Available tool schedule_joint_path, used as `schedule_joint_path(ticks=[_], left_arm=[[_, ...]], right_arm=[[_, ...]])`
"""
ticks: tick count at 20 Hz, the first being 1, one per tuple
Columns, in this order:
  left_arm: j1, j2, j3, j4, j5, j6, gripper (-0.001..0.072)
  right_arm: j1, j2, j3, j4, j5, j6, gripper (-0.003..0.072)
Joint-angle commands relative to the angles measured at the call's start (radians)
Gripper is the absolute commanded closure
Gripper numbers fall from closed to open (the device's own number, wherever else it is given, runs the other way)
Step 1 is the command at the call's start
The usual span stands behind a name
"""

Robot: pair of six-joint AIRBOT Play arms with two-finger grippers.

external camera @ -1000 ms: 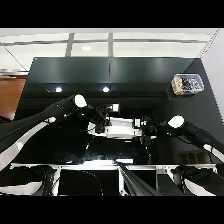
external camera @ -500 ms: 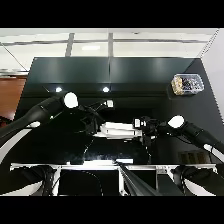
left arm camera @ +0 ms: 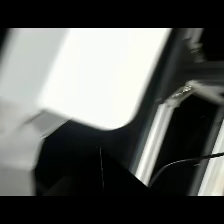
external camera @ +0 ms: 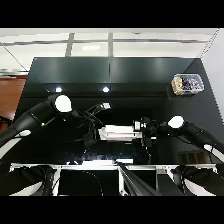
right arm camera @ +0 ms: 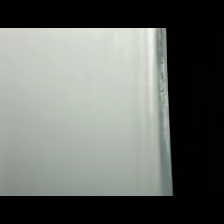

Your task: Fold the box and place the chain.

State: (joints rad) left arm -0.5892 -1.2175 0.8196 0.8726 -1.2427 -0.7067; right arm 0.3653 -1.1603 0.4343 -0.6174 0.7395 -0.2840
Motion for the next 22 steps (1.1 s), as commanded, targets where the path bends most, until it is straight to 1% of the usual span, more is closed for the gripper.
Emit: schedule_joint_path(ticks=[1,3,6,7,8,10,13,15,16,19,20,22], left_arm=[[-0.028,0.007,-0.1,-0.273,0.076,0.088,0.0685],[-0.017,0.007,-0.14,-0.415,0.196,0.187,0.0684],[0.026,0.003,-0.163,-0.659,0.476,0.325,0.0684],[0.04,-0.004,-0.162,-0.728,0.542,0.351,0.0684],[0.053,-0.014,-0.161,-0.767,0.592,0.373,0.0683],[0.063,-0.037,-0.161,-0.729,0.643,0.373,0.0684],[0.056,-0.08,-0.161,-0.61,0.639,0.352,0.0685],[0.055,-0.12,-0.158,-0.503,0.631,0.273,0.0685],[0.055,-0.138,-0.149,-0.45,0.608,0.241,0.0684],[0.055,-0.194,-0.088,-0.323,0.431,0.238,0.0684],[0.055,-0.2,-0.071,-0.299,0.416,0.238,0.0684],[0.062,-0.192,-0.041,-0.264,0.422,0.226,0.0684]], right_arm=[[0.0,0.0,0.0,-0.004,-0.003,0.0,0.0244],[0.0,0.0,0.0,-0.004,-0.003,0.0,0.0244],[0.0,0.0,0.0,-0.004,-0.003,0.0,0.0244],[0.0,0.0,0.0,-0.004,-0.003,0.0,0.0244],[0.0,0.0,0.0,-0.004,-0.003,0.0,0.0244],[0.0,0.0,0.0,-0.004,-0.004,0.0,0.0244],[0.0,0.0,0.0,-0.004,-0.004,0.0,0.0244],[0.0,0.0,0.0,-0.003,-0.004,0.0,0.0244],[0.0,0.0,0.0,-0.003,-0.004,0.0,0.0244],[0.0,0.0,0.0,-0.003,-0.004,0.0,0.0244],[0.0,0.0,0.0,-0.003,-0.004,0.0,0.0244],[0.0,0.0,0.0,-0.003,-0.004,0.0,0.0244]])
